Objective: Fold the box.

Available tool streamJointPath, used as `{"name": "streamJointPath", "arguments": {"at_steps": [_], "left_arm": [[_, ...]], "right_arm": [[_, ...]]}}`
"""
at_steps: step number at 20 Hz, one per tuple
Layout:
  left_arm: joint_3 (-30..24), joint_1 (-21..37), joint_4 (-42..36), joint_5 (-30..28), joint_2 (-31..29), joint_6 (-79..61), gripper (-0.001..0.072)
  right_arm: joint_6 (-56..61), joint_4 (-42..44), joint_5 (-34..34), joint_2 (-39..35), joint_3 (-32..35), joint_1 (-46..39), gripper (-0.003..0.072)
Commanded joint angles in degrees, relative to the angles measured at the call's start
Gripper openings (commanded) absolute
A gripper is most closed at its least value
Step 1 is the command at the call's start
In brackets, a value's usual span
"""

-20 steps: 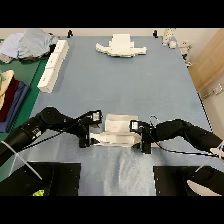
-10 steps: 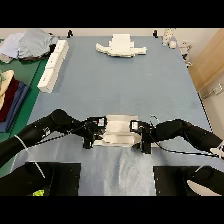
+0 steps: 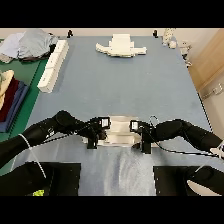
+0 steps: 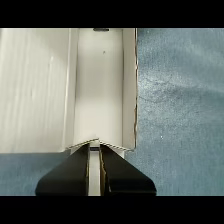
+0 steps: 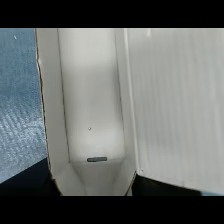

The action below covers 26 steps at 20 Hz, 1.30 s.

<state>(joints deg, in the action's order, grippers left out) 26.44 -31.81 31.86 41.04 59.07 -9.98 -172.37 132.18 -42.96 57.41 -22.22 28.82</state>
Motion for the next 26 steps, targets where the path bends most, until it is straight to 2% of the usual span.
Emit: {"name": "streamJointPath", "arguments": {"at_steps": [1, 2, 3, 4, 8, 9, 11, 12, 14, 15, 17, 21, 23, 26], "left_arm": [[0.0, -1.4, -1.9, -0.7, 1.0, -1.8, 0.0107], [0.0, -1.5, -1.9, -0.9, 1.0, -2.3, 0.0159], [0.0, -1.4, -1.9, -1.3, 1.0, -2.2, 0.0420], [0.0, -1.4, -1.9, -1.6, 1.0, -2.2, 0.0608], [0.0, -1.4, -1.9, -2.1, 1.0, -2.2, 0.0611], [0.0, -1.4, -1.8, -2.1, 1.0, -2.1, 0.0567], [0.0, -1.3, -0.7, -2.1, 0.9, -1.9, 0.0221], [0.1, -1.3, 1.0, -2.1, 0.9, 0.0, 0.0113], [0.4, -0.5, 6.1, -1.4, 0.8, 8.7, 0.0092], [0.4, 0.1, 9.1, -1.2, 0.4, 13.2, 0.0015], [0.7, 1.4, 12.8, 0.5, -1.5, 19.7, 0.0013], [2.3, 4.8, 13.9, 5.0, -9.4, 32.1, 0.0013], [3.1, 7.2, 17.1, 6.1, -14.4, 46.4, 0.0013], [4.1, 14.3, 31.0, 7.3, -19.8, 79.3, 0.0013]], "right_arm": [[0.0, 0.0, 0.0, 0.0, 0.0, 0.0, 0.0495], [0.0, 0.0, 0.0, 0.0, 0.0, 0.0, 0.0494], [0.0, 0.0, 0.0, 0.0, 0.0, 0.0, 0.0494], [0.0, 0.0, 0.0, 0.0, 0.0, 0.0, 0.0494], [0.0, 0.0, 0.0, 0.0, 0.0, 0.0, 0.0494], [0.0, 0.0, 0.0, 0.0, 0.0, 0.0, 0.0494], [0.0, 0.0, 0.0, 0.0, 0.0, 0.0, 0.0494], [0.0, 0.0, 0.0, 0.0, 0.0, 0.0, 0.0494], [0.0, 0.0, 0.0, 0.0, 0.0, 0.0, 0.0494], [0.0, 0.0, 0.0, 0.0, 0.0, 0.0, 0.0494], [0.0, 0.0, 0.0, 0.0, 0.0, 0.0, 0.0494], [0.0, 0.0, 0.0, 0.0, 0.0, 0.0, 0.0494], [0.0, 0.0, 0.0, 0.0, 0.0, 0.0, 0.0494], [0.0, 0.0, 0.0, 0.0, 0.0, 0.0, 0.0494]]}}
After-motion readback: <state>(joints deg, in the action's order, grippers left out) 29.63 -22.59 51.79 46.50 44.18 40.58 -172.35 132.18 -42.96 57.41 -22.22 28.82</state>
